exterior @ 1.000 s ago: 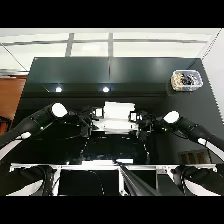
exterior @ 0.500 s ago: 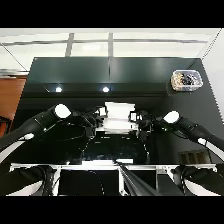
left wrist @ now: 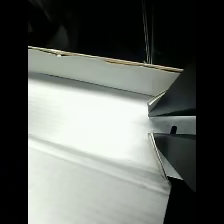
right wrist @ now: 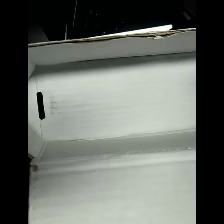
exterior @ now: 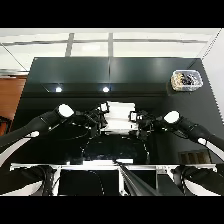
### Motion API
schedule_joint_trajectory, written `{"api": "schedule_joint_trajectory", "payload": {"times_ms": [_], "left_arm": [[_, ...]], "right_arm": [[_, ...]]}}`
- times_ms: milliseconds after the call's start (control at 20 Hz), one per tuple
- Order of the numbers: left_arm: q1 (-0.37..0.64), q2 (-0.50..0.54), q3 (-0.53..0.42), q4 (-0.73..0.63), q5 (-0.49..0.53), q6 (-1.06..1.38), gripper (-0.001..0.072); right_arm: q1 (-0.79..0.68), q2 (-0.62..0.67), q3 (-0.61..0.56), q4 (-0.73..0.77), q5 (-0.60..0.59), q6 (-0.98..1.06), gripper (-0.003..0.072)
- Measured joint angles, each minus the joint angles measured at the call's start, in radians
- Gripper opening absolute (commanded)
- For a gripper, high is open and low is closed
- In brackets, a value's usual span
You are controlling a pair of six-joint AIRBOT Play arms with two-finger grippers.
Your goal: Fold the box and place the chain.
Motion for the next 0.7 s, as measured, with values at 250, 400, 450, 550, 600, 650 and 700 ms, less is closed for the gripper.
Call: {"api": "schedule_joint_trajectory", "payload": {"times_ms": [250,400,450,550,600,650,700], "left_arm": [[0.0,-0.016,0.0,-0.027,-0.006,0.024,0.0347],[0.0,-0.019,0.001,-0.027,-0.008,0.026,0.019],[0.0,-0.019,0.002,-0.023,-0.011,0.028,0.0329],[-0.001,-0.019,0.003,-0.013,-0.003,0.031,0.0363],[0.0,-0.019,0.004,-0.009,-0.002,0.029,0.0035],[0.0,-0.018,0.005,-0.003,-0.006,0.028,0.003],[0.0,-0.012,0.006,0.009,-0.008,0.024,0.003]], "right_arm": [[0.0,0.0,0.0,0.0,0.0,0.0,0.0136],[0.0,0.0,0.0,0.0,0.001,-0.001,0.0136],[0.0,0.0,0.0,0.0,0.001,-0.001,0.0136],[0.0,0.0,0.0,0.0,0.002,-0.001,0.0136],[0.0,0.0,0.0,0.0,0.001,0.001,0.0136],[0.0,0.0,0.0,0.0,0.0,0.002,0.0136],[0.0,0.0,0.0,0.002,-0.002,0.002,0.0136]]}}
